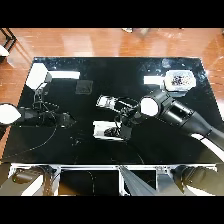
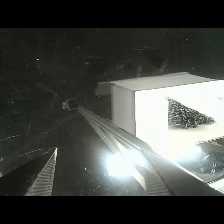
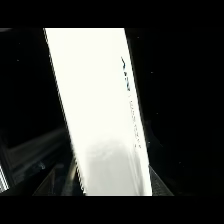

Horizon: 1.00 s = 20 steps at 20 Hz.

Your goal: Fold the box and place the chain.

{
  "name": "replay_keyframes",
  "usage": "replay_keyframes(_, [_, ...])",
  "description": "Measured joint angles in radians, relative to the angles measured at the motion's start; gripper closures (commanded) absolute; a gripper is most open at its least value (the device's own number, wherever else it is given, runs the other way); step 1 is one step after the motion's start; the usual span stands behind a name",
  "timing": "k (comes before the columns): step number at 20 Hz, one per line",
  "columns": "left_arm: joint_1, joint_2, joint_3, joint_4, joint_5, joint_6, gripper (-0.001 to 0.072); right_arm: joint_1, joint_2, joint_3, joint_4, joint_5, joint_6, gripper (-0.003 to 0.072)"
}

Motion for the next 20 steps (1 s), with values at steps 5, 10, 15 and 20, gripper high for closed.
replay_keyframes(5, [0.0, 0.0, 0.0, 0.012, 0.0, 0.0, 0.0076, -0.013, 0.0, 0.124, -0.004, 0.042, 0.099, -0.0019])
replay_keyframes(10, [0.0, 0.0, 0.0, 0.015, -0.001, 0.0, 0.0076, -0.06, -0.03, 0.17, 0.01, 0.05, 0.154, -0.0019])
replay_keyframes(15, [0.0, 0.0, 0.0, 0.016, 0.0, 0.0, 0.0076, -0.064, -0.112, 0.172, 0.041, 0.119, 0.109, -0.002])
replay_keyframes(20, [0.001, 0.0, 0.0, 0.027, 0.0, 0.0, 0.0076, -0.043, -0.145, 0.172, 0.06, 0.185, 0.039, -0.0021])
